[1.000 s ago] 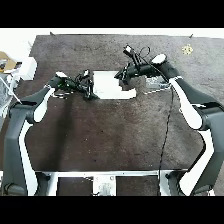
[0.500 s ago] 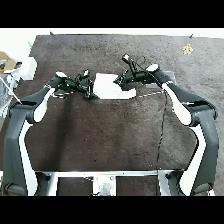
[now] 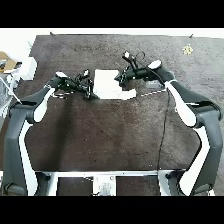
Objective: Fold the box and place the chain.
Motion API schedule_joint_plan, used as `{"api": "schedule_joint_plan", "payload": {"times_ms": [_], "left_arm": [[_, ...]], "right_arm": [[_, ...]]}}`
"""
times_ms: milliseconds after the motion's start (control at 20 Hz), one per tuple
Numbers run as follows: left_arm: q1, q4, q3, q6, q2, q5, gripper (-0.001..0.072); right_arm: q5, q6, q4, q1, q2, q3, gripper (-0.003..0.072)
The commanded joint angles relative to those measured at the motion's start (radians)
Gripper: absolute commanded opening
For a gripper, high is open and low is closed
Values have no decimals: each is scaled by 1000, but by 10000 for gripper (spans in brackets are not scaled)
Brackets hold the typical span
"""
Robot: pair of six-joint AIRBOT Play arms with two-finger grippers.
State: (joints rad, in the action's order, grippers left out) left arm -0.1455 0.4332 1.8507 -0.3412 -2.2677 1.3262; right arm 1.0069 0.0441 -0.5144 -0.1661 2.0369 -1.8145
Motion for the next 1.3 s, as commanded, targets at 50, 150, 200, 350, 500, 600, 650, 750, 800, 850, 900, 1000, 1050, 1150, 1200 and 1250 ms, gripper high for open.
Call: {"api": "schedule_joint_plan", "payload": {"times_ms": [50, 150, 200, 350, 500, 600, 650, 750, 800, 850, 900, 1000, 1050, 1150, 1200, 1250], "left_arm": [[1, 0, 0, 0, 0, 0, 354], [1, 0, 0, 0, 0, 0, 354], [1, 0, 0, 0, 0, 0, 354], [1, 0, 0, 0, 0, 0, 354], [1, 0, 0, 0, 0, 0, 354], [1, 0, 0, 0, 0, 0, 354], [1, 0, 0, 0, 0, 0, 354], [1, 0, 0, 0, 0, -2, 354], [1, 0, 0, 0, 0, -2, 354], [1, 0, 0, 0, 0, -2, 354], [1, 0, 0, 0, 0, -2, 354], [1, 0, 0, 0, 0, -2, 354], [1, 0, 0, 0, 0, -2, 354], [1, 0, 0, 0, 0, -2, 354], [1, 0, 0, 0, 0, -2, 354], [1, 0, 0, 0, 0, -2, 354]], "right_arm": [[142, 73, -187, 15, -143, -1, 2], [188, 147, -392, 0, -195, -1, 2], [211, 165, -480, -11, -206, -1, 13], [190, 150, -616, -29, -204, 43, 679], [85, 8, -576, -28, -204, 154, 683], [32, -85, -466, -28, -204, 219, 642], [16, -118, -405, -28, -201, 241, 561], [7, -136, -336, -28, -172, 244, 556], [9, -145, -315, -28, -157, 244, 556], [9, -150, -297, -28, -143, 244, 555], [9, -150, -287, -28, -130, 244, 510], [3, -150, -269, -29, -117, 244, 393], [-5, -150, -253, -29, -114, 244, 355], [-13, -150, -225, -29, -110, 244, 253], [-9, -150, -216, -29, -110, 244, 247], [-9, -150, -205, -30, -110, 244, 136]]}}
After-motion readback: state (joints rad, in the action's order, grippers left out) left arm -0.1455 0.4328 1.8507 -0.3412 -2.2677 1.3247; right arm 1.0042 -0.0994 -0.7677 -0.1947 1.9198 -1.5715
